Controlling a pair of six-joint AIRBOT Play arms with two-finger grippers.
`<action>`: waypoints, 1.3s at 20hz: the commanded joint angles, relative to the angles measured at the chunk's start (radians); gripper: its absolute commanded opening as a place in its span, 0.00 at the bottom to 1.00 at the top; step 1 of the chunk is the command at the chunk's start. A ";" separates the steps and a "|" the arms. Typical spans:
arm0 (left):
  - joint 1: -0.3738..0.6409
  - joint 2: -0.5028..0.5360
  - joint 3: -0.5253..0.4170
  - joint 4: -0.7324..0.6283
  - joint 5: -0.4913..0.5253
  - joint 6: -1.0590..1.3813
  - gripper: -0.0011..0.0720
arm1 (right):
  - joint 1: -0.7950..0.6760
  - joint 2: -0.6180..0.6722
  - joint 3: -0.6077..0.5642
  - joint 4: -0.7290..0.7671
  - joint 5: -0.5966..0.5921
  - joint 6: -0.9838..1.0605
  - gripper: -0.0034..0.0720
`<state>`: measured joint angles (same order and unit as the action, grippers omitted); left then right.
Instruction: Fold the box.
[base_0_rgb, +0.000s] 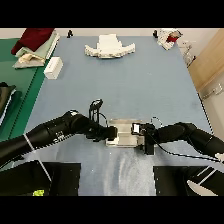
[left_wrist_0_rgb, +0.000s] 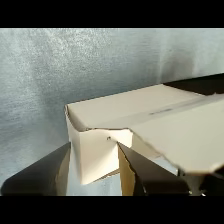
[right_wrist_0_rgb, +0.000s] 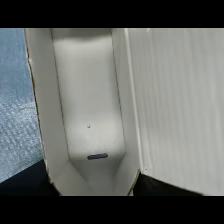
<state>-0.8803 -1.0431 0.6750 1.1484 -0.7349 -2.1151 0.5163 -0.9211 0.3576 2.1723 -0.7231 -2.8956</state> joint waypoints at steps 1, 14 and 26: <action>-0.053 -0.082 0.073 0.110 -0.055 -0.151 0.59 | 0.000 0.000 0.000 0.000 0.000 0.000 0.75; -0.187 -0.290 0.254 0.354 -0.220 -0.425 0.56 | 0.000 0.000 0.000 0.000 0.000 0.000 0.75; -0.192 -0.306 0.268 0.325 -0.230 -0.420 0.04 | 0.000 0.000 0.000 0.000 0.000 0.000 0.75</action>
<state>-1.0714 -1.3472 0.9417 1.4952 -0.9710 -2.5393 0.5156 -0.9207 0.3576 2.1712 -0.7235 -2.8948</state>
